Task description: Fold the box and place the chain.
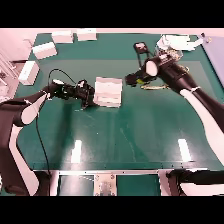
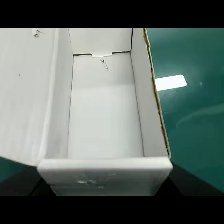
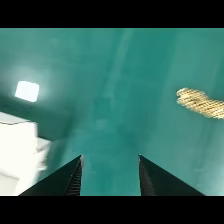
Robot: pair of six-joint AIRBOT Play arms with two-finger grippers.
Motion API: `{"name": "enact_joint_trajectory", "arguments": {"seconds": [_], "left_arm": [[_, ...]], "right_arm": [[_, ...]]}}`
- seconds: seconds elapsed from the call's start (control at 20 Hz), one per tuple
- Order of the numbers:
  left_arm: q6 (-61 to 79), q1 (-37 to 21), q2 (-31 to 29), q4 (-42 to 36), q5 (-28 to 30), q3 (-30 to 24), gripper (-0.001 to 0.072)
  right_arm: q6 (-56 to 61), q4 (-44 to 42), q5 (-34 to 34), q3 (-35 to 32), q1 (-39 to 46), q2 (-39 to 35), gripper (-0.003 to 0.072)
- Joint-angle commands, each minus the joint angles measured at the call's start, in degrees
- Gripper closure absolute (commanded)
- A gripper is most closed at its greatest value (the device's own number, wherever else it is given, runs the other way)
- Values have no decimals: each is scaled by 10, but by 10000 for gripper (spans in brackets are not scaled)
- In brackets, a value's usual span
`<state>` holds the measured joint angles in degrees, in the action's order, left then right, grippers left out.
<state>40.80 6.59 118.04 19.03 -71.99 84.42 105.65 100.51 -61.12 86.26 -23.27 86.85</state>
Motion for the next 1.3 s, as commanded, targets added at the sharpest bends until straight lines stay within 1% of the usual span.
{"name": "enact_joint_trajectory", "arguments": {"seconds": [0.0,0.1,0.2,0.25,0.3,0.35,0.4,0.45,0.55,0.6,0.7,0.8,0.9,1.1,1.15,1.25], "left_arm": [[0,0,0,0,0,0,241],[0,0,0,0,0,0,241],[0,0,0,0,0,0,241],[0,0,0,0,0,0,241],[0,0,0,0,0,0,240],[0,0,0,0,0,0,241],[0,0,0,0,0,0,241],[0,0,0,0,0,0,241],[0,0,0,0,0,0,241],[0,0,0,0,0,0,241],[0,0,0,0,0,0,241],[0,0,0,0,0,0,241],[0,0,0,0,0,0,241],[0,0,0,0,0,0,241],[0,0,0,0,0,0,241],[0,0,0,0,0,0,241]], "right_arm": [[-159,5,4,-1,70,-18,252],[-192,-6,8,-3,127,-18,250],[-211,-13,28,-14,186,-18,175],[-213,-17,46,-24,216,-18,152],[-226,-41,66,-35,242,-17,153],[-277,-85,82,-49,263,-17,153],[-377,-151,90,-61,278,-14,153],[-501,-224,92,-72,286,-5,153],[-720,-342,91,-86,292,18,154],[-791,-384,92,-86,293,35,155],[-871,-440,91,-85,294,67,158],[-913,-446,90,-79,295,100,157],[-944,-447,75,-63,300,130,167],[-993,-447,25,2,319,179,171],[-1007,-449,14,21,323,189,203],[-1026,-450,-10,54,329,209,218]]}}
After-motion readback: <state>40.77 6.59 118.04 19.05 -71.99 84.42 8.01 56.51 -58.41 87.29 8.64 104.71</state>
